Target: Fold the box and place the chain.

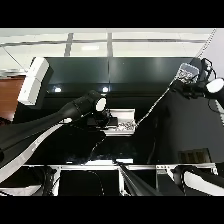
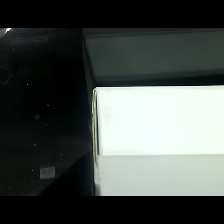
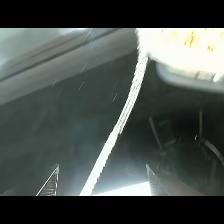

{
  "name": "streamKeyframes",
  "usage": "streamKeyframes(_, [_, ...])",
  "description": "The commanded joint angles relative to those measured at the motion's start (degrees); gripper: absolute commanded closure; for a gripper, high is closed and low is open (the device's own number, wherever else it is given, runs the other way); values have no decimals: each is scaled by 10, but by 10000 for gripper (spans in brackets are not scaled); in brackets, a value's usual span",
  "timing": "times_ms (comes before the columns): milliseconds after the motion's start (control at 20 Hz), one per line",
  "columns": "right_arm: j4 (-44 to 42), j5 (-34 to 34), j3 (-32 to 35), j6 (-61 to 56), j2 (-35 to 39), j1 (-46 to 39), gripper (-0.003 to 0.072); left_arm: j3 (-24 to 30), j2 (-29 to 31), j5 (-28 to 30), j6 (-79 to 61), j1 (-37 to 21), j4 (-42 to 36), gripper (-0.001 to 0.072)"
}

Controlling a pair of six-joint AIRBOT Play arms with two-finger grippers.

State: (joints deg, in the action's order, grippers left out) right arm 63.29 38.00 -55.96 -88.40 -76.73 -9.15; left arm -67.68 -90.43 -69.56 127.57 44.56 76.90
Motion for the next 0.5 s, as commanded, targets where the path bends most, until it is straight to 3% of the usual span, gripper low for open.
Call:
streamKeyframes(0, [-2,46,-117,-46,-140,-16,63,0,0,0,0,0,0,677])
streamKeyframes(100, [17,98,-169,-32,-189,-11,64,0,0,0,0,0,-1,677])
streamKeyframes(250, [173,133,-212,-29,-201,31,76,0,0,1,0,0,-1,677])
streamKeyframes(300, [227,137,-219,-48,-201,50,163,0,0,1,0,0,-1,677])
streamKeyframes(350, [261,134,-219,-58,-201,67,199,0,0,0,0,0,-1,677])
streamKeyframes(450, [296,129,-220,-86,-209,94,199,0,0,0,0,0,-1,677])
